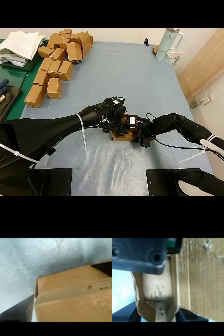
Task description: Fold the box.
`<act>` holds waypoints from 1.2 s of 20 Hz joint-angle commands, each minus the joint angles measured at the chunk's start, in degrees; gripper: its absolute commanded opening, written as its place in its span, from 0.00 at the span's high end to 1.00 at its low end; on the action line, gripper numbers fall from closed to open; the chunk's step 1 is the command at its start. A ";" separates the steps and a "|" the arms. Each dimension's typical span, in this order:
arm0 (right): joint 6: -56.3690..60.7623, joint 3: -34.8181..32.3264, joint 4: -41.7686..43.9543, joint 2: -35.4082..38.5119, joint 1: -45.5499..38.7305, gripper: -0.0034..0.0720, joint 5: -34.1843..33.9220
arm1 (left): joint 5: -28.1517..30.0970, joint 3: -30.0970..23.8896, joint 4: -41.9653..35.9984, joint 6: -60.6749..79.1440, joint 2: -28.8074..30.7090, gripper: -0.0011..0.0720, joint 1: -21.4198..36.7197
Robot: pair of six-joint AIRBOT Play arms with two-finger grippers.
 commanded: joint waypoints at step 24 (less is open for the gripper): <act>0.00 0.02 0.00 0.00 0.00 0.27 -0.02 | -0.13 1.36 3.48 -12.81 -3.32 0.96 -1.77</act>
